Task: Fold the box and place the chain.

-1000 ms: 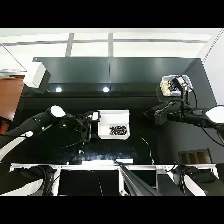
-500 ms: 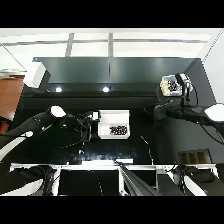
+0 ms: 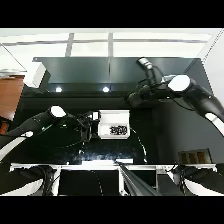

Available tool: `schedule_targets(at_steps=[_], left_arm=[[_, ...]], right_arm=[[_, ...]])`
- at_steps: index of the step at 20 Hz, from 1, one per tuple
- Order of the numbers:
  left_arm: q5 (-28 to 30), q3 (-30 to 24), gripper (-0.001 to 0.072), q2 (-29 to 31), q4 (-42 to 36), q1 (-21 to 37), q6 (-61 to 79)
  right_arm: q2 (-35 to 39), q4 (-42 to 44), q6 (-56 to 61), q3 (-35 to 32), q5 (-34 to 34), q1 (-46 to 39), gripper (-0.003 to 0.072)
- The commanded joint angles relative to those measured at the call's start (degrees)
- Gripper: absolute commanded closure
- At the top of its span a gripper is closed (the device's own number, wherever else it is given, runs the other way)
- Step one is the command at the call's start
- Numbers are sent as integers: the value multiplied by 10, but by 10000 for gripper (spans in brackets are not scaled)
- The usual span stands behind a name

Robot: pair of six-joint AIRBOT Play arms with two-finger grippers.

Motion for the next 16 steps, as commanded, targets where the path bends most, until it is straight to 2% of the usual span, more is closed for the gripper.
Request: schedule_targets(at_steps=[1,6,16], left_arm=[[0,0,323,0,-1,0,0],[1,0,323,-1,-1,0,0],[6,0,323,-1,-1,0,-5]], right_arm=[[-41,-13,-104,33,82,26,41],[-41,-19,-123,33,180,26,42],[-35,-19,-133,33,267,29,41]])
